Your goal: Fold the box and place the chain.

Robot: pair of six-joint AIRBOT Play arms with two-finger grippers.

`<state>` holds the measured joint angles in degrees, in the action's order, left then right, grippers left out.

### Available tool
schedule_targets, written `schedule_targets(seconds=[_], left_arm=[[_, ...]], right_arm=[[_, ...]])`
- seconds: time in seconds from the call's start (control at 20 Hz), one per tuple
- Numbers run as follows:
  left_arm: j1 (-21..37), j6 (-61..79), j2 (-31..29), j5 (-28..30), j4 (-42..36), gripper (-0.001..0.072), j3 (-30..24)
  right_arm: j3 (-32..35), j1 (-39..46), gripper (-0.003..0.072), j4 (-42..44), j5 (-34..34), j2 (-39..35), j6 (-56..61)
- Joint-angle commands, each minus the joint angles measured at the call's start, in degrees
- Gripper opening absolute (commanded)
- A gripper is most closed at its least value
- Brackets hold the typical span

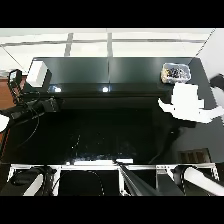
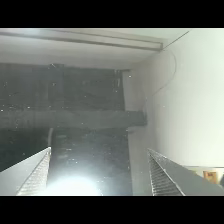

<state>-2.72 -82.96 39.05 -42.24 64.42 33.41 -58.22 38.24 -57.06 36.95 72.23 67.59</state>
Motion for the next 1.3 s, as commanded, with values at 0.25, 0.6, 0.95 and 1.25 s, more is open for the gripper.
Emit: schedule_targets(seconds=[0.25,0.6,0.95,1.25], left_arm=[[-0.1,-0.2,2.5,-0.5,-1.1,0.0704,0.0],[-0.1,-0.2,3.3,-0.5,-2.4,0.0704,0.0],[-0.1,-0.2,3.3,-2.1,-3.0,0.0704,0.0],[-5.1,5.6,4.0,-1.6,-3.8,0.0704,0.0]], right_arm=[[-21.4,18.1,0.0717,-4.6,40.7,23.6,-5.7],[-21.4,10.2,0.0058,-4.5,39.6,25.6,-15.8],[-16.5,2.8,0.0012,1.4,43.8,13.6,-16.2],[11.6,-11.4,0.0012,19.9,27.0,-10.1,-21.8]])
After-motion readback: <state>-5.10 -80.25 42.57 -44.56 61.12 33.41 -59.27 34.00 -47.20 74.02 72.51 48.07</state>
